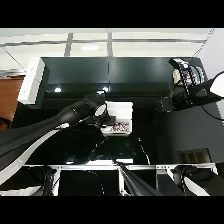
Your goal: Fold the box and place the chain.
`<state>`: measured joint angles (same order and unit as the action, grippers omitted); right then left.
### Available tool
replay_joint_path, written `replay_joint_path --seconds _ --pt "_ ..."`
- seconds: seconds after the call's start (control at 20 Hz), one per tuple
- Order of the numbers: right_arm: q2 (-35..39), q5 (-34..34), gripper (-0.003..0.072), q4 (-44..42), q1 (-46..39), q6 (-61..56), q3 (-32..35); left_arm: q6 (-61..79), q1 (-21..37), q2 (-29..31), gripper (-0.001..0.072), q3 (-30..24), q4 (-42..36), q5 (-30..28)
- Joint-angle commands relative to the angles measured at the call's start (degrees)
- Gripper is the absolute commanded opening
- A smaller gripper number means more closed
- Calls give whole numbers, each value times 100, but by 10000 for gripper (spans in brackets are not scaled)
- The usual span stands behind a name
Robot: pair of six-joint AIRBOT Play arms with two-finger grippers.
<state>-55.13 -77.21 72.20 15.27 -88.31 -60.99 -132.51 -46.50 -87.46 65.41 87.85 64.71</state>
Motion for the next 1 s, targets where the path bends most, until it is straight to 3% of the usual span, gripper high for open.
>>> replay_joint_path --seconds 0.0,0.05,0.15,0.35,0.45,0.5,0.55,0.65,0.7,0.75,0.8,0.85,0.9,0.95 --pt "94 44 316 153 -26 7 144 20 -17 66 324 175 20 205" --pt "94 131 316 195 -26 4 179 22 -37 157 468 227 61 201" --pt "94 273 316 186 -26 0 197 356 -81 483 475 234 284 216" --pt "94 461 316 227 -28 2 197 1130 -33 1585 475 -118 1478 970" --pt "94 509 316 240 -28 0 199 1126 479 2448 475 -791 2221 1123" --pt "94 509 316 240 -28 -17 197 1132 1036 2907 475 -1198 2153 994" --pt "94 520 316 243 -28 -33 197 1255 1663 3296 475 -1565 1808 704" --pt "94 592 315 240 -28 -94 197 2802 3075 3886 475 -2326 39 -468" --pt "94 625 316 229 -26 -107 197 4990 3676 4050 477 -2715 -1429 -1003" --pt "94 643 315 214 -28 -131 197 7195 4087 4081 480 -2988 -2857 -1010" --pt "94 647 315 197 -26 -173 197 9099 4371 4015 511 -3237 -4037 -876" --pt "94 647 316 173 -26 -195 197 10456 4446 3932 661 -3445 -4758 -855" --pt "94 643 316 175 -26 -238 197 11630 4406 3827 711 -3624 -5246 -883" --pt "94 649 316 177 -28 -278 197 12537 4304 3718 711 -3716 -5431 -901"
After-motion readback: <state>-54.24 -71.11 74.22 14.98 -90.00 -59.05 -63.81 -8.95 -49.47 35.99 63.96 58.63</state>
